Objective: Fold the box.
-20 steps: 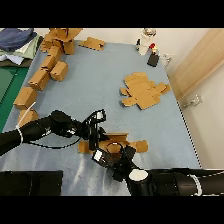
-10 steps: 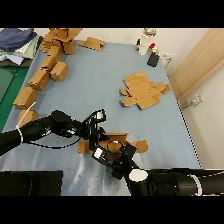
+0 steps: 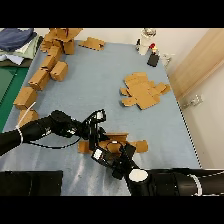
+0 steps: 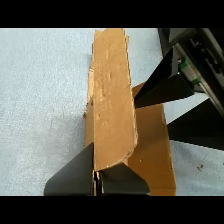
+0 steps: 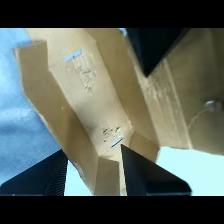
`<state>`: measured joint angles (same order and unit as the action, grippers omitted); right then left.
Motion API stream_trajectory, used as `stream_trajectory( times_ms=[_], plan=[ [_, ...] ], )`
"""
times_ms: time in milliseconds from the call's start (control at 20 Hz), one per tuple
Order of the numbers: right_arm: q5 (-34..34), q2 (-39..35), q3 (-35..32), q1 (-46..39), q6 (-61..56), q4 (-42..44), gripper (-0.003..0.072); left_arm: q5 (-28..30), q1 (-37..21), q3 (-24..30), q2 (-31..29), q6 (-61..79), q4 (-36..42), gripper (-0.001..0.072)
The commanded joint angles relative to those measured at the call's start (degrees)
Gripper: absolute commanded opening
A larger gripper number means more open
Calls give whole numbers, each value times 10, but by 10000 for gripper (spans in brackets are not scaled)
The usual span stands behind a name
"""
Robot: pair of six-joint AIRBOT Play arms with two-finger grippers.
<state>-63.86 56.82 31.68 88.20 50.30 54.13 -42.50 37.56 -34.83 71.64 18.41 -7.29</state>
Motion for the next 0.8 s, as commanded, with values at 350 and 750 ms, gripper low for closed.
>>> stream_trajectory(
  times_ms=[350, 750],
  plan=[
    [-16, -17, -1, -36, 47, 0, 720, -1, 0, 0, 0, 0, 0, 12],
    [68, -165, -70, -149, 218, 68, 720, 0, 0, 0, 0, 0, 0, 12]
  ],
)
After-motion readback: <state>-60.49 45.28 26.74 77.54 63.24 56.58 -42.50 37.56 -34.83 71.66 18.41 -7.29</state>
